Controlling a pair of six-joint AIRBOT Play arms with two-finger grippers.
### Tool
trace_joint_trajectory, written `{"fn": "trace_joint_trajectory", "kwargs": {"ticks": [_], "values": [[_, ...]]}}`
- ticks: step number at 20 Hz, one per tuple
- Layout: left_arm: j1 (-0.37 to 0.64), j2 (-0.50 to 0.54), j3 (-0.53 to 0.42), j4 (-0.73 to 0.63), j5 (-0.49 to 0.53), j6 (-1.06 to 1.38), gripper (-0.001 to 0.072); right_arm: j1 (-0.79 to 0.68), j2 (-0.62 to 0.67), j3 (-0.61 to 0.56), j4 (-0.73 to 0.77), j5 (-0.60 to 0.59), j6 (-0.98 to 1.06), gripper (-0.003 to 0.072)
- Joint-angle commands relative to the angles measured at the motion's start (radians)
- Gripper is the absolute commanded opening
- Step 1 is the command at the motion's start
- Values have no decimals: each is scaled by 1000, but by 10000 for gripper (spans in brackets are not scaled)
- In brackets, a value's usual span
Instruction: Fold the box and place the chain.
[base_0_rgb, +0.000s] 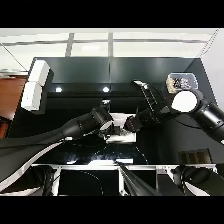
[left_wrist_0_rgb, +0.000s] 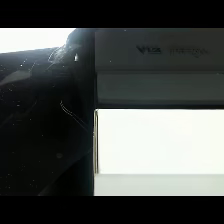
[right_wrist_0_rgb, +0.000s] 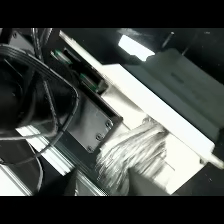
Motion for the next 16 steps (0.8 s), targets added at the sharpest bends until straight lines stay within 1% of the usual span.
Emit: {"fn": "trace_joint_trajectory", "kwargs": {"ticks": [1, 3, 6, 7, 9, 10, 12, 13, 16], "values": [[0, 0, 0, 0, 9, 0, 27, 0, 7, -5, -57, 37, 18, 398], [0, 0, 0, -1, -3, 0, 28, -51, 46, -2, -105, 68, 18, 397], [7, 0, 0, -27, -6, 0, 27, -222, 165, -2, -178, 95, 18, 396], [14, 0, 0, -50, -6, -2, 27, -283, 203, -2, -192, 95, 18, 384], [27, 3, 2, -81, -10, -28, 29, -373, 246, -3, -191, 104, 18, 384], [33, 5, 4, -104, -14, -27, 86, -399, 250, -3, -192, 119, 17, 384], [45, 7, 12, -127, -50, -26, 648, -416, 250, -6, -192, 120, 17, 384], [46, 11, 21, -122, -71, -2, 697, -416, 250, -8, -191, 103, 17, 384], [51, 55, 68, -123, -97, 206, 689, -416, 250, -13, -191, 79, 18, 384]]}}
